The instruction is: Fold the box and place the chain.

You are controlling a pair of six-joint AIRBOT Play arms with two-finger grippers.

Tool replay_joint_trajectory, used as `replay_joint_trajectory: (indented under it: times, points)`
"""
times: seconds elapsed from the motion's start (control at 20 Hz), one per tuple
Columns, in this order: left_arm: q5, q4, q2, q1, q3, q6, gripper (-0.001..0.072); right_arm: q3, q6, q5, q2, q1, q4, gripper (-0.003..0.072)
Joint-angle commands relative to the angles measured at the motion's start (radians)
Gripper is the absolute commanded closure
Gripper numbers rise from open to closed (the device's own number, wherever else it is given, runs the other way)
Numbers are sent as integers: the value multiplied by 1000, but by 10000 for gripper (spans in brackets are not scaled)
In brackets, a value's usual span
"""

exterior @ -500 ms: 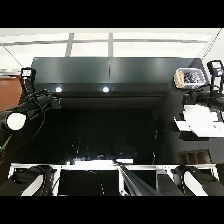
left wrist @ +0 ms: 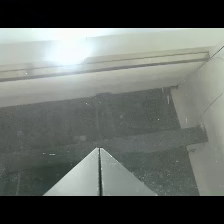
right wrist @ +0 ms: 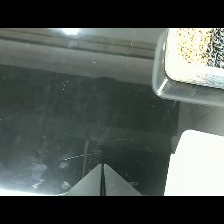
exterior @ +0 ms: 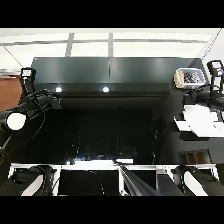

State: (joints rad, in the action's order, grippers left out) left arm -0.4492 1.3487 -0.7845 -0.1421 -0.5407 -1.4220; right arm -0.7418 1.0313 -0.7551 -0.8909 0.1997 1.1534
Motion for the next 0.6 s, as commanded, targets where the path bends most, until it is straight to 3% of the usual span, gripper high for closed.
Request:
replay_joint_trajectory:
  times: [0.0,0.15,0.25,0.3,0.4,0.55]
  points:
    - [0,0,0,-1,0,0,683,0,0,0,0,0,0,673]
    - [1,0,0,-1,0,0,683,0,-8,54,-1,0,1,673]
    - [35,-30,0,-1,0,0,683,0,-10,274,-2,0,-48,672]
    - [58,-52,0,-1,0,0,683,0,-10,323,-2,0,-121,673]
    - [85,-56,0,-1,0,0,683,0,-10,333,-2,0,-196,673]
    - [167,-59,-1,-1,0,0,683,1,-10,404,-12,0,-190,670]
